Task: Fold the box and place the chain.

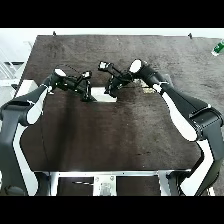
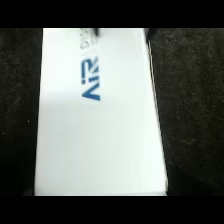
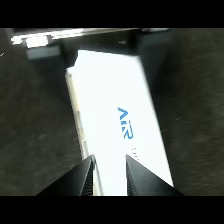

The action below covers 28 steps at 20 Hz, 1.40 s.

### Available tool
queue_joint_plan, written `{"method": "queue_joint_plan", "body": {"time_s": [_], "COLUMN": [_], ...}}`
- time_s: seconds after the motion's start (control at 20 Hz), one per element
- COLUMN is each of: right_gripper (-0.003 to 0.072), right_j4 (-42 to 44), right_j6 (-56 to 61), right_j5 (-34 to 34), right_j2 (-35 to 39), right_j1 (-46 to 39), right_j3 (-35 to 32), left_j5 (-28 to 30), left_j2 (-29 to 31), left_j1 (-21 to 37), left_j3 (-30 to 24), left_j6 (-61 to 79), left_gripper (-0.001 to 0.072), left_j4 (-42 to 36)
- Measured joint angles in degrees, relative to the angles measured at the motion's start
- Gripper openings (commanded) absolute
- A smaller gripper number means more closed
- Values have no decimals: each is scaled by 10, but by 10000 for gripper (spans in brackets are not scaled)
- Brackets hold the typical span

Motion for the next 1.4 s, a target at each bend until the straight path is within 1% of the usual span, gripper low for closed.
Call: {"method": "queue_joint_plan", "body": {"time_s": [0.15, 0.2, 0.25, 0.3, 0.35, 0.4, 0.55, 0.6, 0.65, 0.7, 0.75, 0.8, 0.85, 1.1, 1.4], "right_gripper": [215, 258, 277, 278, 278, 294, 292, 274, 210, 125, 64, 26, 12, 11, 10], "right_j4": [2, 4, 7, 14, 28, 46, 136, 158, 176, 192, 205, 212, 219, 223, 158], "right_j6": [0, 0, -1, -5, -11, -20, -57, -66, -73, -79, -83, -86, -87, -76, -19], "right_j5": [8, 11, 14, 17, 21, 26, 28, 27, 27, 26, 24, 26, 26, 24, 23], "right_j2": [0, 0, 0, 0, 0, 1, 6, 6, 6, 7, 7, 6, 5, -10, -28], "right_j1": [2, 2, 2, 0, -5, -11, -31, -37, -42, -45, -46, -46, -46, -45, -30], "right_j3": [-9, -11, -13, -14, -14, -14, -14, -14, -14, -14, -16, -20, -26, -59, -75], "left_j5": [-2, -3, -3, -3, -4, -4, -1, 0, 0, 0, 0, 0, 0, 2, 4], "left_j2": [0, 0, 0, 0, 0, 0, 0, 0, 0, 0, 0, 0, 0, 0, 0], "left_j1": [0, 0, 0, 0, -1, -1, 0, 0, 0, 0, 0, 0, 0, 0, 0], "left_j3": [0, 0, 0, 0, 0, 0, 0, 0, 0, 0, 0, 0, 0, 0, 0], "left_j6": [0, 1, 1, 1, 0, -1, -2, -2, -2, -2, -2, -2, -2, -2, -2], "left_gripper": [510, 510, 510, 510, 510, 510, 510, 510, 510, 510, 510, 510, 510, 510, 510], "left_j4": [0, 0, 1, 1, 1, 0, 0, 0, 0, 0, 0, 0, 0, -1, -1]}}
